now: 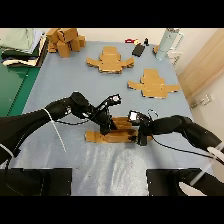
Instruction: Fold the box.
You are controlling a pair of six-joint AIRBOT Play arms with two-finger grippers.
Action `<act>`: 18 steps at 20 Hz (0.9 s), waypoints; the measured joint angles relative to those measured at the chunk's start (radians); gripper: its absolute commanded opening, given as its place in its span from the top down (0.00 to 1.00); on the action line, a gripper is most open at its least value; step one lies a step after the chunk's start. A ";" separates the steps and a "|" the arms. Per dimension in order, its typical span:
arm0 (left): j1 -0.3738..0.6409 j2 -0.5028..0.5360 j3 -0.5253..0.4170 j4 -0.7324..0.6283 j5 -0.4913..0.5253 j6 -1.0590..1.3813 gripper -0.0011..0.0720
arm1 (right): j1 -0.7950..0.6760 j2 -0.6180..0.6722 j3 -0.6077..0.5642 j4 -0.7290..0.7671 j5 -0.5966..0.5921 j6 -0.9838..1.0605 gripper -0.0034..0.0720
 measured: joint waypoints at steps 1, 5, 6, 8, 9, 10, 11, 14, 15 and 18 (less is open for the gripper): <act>0.000 0.000 0.000 0.000 0.000 0.000 0.96 | -0.010 -0.030 0.012 0.018 -0.023 -0.026 0.00; 0.000 0.000 0.000 0.000 0.000 0.000 0.96 | -0.030 -0.098 0.037 0.053 -0.075 -0.067 0.01; 0.000 0.000 0.000 0.000 0.000 0.000 0.96 | -0.032 -0.105 0.040 0.055 -0.079 -0.070 0.01; 0.000 0.000 0.000 0.000 0.000 0.000 0.96 | -0.035 -0.115 0.043 0.058 -0.092 -0.073 0.01; 0.000 0.000 0.000 0.000 0.000 0.000 0.96 | -0.035 -0.117 0.044 0.058 -0.094 -0.074 0.01; 0.000 0.000 0.000 0.000 0.000 0.000 0.96 | -0.036 -0.119 0.045 0.059 -0.096 -0.074 0.01; 0.000 0.000 0.000 0.000 0.000 0.000 0.96 | -0.036 -0.121 0.045 0.060 -0.098 -0.074 0.01; 0.000 0.000 0.000 0.000 0.000 0.000 0.96 | -0.036 -0.124 0.046 0.060 -0.103 -0.077 0.02; 0.000 0.000 0.000 0.000 0.000 0.000 0.96 | -0.036 -0.124 0.046 0.060 -0.103 -0.077 0.03; 0.000 0.000 0.000 0.000 0.000 0.000 0.96 | -0.035 -0.126 0.046 0.060 -0.103 -0.094 0.06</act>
